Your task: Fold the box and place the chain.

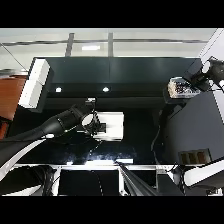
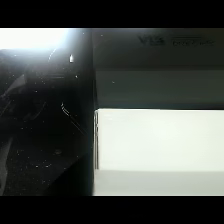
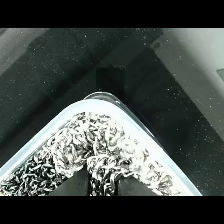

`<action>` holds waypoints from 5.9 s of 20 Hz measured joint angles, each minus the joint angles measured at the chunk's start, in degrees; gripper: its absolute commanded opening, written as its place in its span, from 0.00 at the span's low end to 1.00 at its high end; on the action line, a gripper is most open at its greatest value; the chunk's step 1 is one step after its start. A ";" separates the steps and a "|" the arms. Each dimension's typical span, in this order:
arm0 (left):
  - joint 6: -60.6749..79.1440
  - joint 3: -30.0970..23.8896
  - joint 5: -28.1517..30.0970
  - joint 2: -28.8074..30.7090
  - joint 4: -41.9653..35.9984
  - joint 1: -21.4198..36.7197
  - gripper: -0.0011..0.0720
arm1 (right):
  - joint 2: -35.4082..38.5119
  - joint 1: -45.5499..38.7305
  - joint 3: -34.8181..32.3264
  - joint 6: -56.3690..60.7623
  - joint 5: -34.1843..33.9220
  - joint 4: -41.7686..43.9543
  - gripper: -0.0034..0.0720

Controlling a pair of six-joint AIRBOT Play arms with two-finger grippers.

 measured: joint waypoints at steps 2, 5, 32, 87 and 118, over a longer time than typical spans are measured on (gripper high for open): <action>-0.02 0.00 0.00 0.00 0.00 0.00 0.06 | -0.13 -0.04 0.63 -1.73 0.63 1.38 0.07; -0.02 0.00 0.02 0.00 0.00 0.00 0.06 | 1.16 -0.04 2.01 -5.84 3.37 2.80 0.07; 0.00 0.00 0.63 0.00 -1.46 0.00 0.06 | 52.50 4.50 3.39 -43.82 20.94 41.83 0.07; 0.02 0.00 1.79 0.00 -1.33 0.00 0.06 | 48.96 36.06 -20.55 -31.56 15.78 34.01 0.07; 0.00 0.00 1.64 0.00 -1.31 0.00 0.06 | 50.18 46.84 -20.74 -30.64 8.59 44.68 0.07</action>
